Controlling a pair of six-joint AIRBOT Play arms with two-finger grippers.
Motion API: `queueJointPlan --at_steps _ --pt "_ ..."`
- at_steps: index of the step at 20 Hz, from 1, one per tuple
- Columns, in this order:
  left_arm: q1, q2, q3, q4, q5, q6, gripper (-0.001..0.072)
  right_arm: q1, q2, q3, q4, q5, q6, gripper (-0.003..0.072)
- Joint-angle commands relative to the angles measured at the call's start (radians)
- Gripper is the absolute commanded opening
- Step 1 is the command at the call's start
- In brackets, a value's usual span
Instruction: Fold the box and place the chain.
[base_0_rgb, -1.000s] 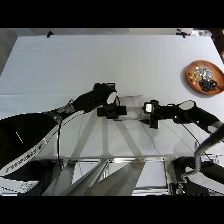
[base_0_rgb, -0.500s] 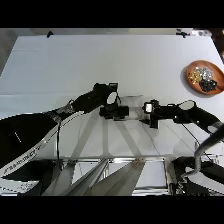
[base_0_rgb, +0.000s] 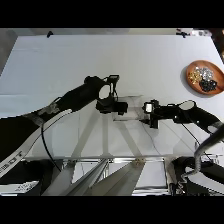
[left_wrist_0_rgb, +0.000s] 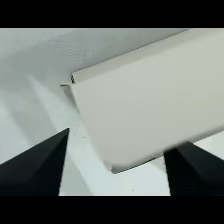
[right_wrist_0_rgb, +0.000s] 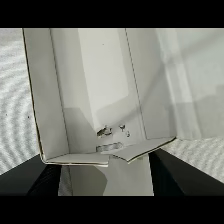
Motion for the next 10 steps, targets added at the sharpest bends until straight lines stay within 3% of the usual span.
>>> queueJointPlan --at_steps 1,6,10 --pt "0.049 0.089 0.001 -0.030 -0.040 0.253 0.0675 0.000 0.000 0.000 0.000 0.000 0.000 0.0567" --pt "0.182 0.235 -0.009 -0.089 -0.146 0.921 0.0696 0.000 0.000 0.000 0.000 0.000 0.000 0.0567" --pt "0.310 0.312 -0.116 -0.256 -0.159 1.527 0.0701 0.000 0.000 0.000 0.000 0.001 0.000 0.0567"
